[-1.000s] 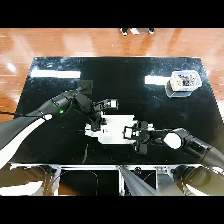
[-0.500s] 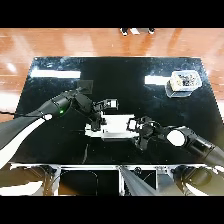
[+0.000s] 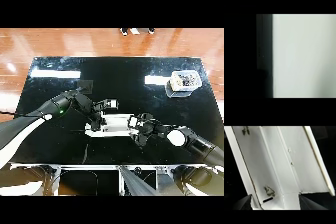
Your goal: Fold the box and place the chain.
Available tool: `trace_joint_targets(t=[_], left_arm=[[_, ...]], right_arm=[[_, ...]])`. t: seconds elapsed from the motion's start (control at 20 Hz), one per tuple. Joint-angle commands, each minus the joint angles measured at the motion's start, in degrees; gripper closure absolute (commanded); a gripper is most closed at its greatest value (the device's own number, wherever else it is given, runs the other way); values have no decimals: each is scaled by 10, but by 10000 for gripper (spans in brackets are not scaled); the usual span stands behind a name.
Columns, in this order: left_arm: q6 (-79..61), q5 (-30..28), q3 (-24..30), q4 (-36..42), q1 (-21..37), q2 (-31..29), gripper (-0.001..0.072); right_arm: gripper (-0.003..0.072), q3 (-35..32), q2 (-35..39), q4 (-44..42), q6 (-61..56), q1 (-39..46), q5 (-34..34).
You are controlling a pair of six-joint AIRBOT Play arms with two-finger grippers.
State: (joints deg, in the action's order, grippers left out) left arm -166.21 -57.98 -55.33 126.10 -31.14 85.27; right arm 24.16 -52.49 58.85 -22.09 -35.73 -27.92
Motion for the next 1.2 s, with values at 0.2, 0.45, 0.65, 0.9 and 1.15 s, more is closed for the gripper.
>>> trace_joint_targets(t=[0.2,0.45,0.65,0.9,1.15], left_arm=[[0,-1,0,0,0,0,690],[0,-1,0,0,0,0,690],[0,-1,0,0,0,0,690],[0,-1,0,0,0,0,690],[0,-1,0,0,0,0,689]], right_arm=[[-25,1,12,3,0,0,-15],[-25,1,29,14,8,0,-34],[-24,1,29,14,26,1,-1],[-24,0,29,14,50,1,14],[-24,0,29,10,50,24,14]])
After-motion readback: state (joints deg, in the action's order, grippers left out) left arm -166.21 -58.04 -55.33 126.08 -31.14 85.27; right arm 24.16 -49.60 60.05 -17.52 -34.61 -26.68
